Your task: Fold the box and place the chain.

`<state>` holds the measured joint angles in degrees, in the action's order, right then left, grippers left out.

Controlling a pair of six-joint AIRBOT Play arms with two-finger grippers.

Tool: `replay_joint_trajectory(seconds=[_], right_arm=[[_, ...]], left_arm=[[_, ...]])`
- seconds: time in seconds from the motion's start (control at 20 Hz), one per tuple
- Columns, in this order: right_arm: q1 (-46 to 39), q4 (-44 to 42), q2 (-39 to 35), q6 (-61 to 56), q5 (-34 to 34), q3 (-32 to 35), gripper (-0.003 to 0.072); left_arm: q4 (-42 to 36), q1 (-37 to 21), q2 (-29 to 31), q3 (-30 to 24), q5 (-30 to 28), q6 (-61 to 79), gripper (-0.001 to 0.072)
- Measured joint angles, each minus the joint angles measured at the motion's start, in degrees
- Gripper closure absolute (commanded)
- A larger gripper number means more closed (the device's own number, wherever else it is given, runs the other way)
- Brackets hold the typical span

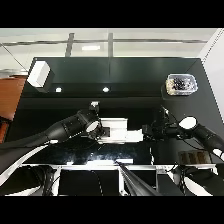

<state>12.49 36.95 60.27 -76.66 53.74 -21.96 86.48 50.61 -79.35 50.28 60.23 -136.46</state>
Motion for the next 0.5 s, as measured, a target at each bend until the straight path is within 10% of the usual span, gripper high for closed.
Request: replay_joint_trajectory(seconds=[0.05,0.1,0.5], right_arm=[[0.11,-0.42,0.04,0.39,0.48,-0.26,0.0148],[0.20,-0.81,0.09,0.98,1.14,-0.59,0.0115],[0.37,-2.95,0.13,5.16,7.17,-3.45,0.0115]], left_arm=[[0.02,0.00,0.00,-0.02,0.02,0.00,0.0678],[0.02,0.00,0.00,0.00,0.02,0.00,0.0678],[0.02,0.00,0.00,0.00,0.11,-0.02,0.0678]])
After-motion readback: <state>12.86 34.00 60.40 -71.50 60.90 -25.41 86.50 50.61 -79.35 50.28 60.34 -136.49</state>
